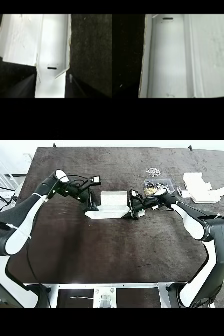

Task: Fold the box and place the chain.

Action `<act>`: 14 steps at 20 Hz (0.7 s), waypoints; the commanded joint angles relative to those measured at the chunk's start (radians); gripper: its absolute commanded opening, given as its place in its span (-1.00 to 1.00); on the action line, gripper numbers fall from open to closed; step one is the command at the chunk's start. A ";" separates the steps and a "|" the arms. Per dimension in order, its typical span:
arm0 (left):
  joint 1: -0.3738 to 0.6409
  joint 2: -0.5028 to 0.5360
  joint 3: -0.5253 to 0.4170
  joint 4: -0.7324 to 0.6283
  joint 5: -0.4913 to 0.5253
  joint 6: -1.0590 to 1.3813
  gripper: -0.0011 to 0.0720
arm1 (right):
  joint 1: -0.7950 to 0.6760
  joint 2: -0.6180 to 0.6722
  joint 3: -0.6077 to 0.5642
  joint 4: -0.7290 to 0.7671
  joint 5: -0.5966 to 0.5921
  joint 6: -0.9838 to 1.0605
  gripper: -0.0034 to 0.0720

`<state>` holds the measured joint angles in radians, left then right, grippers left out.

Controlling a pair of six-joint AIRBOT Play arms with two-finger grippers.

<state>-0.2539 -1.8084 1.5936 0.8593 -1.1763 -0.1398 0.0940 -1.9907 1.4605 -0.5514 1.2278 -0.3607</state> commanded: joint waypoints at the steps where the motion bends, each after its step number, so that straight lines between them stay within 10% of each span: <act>1: 0.000 -0.015 0.001 0.042 -0.009 -0.008 0.86 | 0.000 0.000 0.000 0.000 0.000 0.000 0.60; 14: -0.044 -0.071 -0.001 0.111 0.143 0.043 0.85 | 0.000 0.000 0.000 0.000 0.000 0.000 0.60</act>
<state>-0.2855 -1.8709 1.5929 0.9474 -1.0660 -0.1005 0.0940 -1.9907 1.4605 -0.5510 1.2282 -0.3607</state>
